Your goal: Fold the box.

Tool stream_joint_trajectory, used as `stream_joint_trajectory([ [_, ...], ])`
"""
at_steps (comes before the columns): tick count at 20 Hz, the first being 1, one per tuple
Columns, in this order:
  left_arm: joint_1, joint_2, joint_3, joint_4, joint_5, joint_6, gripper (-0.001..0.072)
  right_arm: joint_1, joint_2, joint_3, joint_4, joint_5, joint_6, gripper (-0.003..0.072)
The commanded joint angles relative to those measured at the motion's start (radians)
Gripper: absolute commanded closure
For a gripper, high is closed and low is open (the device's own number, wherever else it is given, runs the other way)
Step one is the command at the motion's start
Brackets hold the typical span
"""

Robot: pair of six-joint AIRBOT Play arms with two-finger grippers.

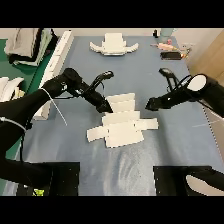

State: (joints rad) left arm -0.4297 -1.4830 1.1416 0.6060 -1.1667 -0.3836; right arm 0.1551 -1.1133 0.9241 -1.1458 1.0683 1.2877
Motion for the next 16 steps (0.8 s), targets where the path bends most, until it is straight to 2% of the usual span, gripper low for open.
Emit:
stream_joint_trajectory([
  [1, -0.093, 0.058, -0.016, 0.007, 0.141, 0.184, 0.0703, 0.0, 0.057, 0.093, -0.078, 0.007, 0.111, 0.0178],
  [3, -0.132, 0.095, -0.06, 0.005, 0.238, 0.229, 0.0703, 0.0, 0.082, 0.095, -0.078, 0.007, 0.132, 0.029],
  [6, -0.174, 0.187, -0.188, -0.003, 0.389, 0.343, 0.0703, 0.002, 0.085, 0.092, -0.077, 0.005, 0.172, 0.0331],
  [10, -0.231, 0.338, -0.408, -0.081, 0.667, 0.546, 0.0703, 0.002, 0.084, 0.068, -0.061, -0.017, 0.172, 0.0332],
  [12, -0.244, 0.362, -0.467, -0.084, 0.684, 0.57, 0.0702, 0.002, 0.084, 0.048, -0.051, -0.045, 0.172, 0.0332],
  [16, -0.244, 0.362, -0.484, -0.09, 0.59, 0.53, 0.0701, 0.002, 0.082, 0.014, -0.035, -0.1, 0.172, 0.0332],
])
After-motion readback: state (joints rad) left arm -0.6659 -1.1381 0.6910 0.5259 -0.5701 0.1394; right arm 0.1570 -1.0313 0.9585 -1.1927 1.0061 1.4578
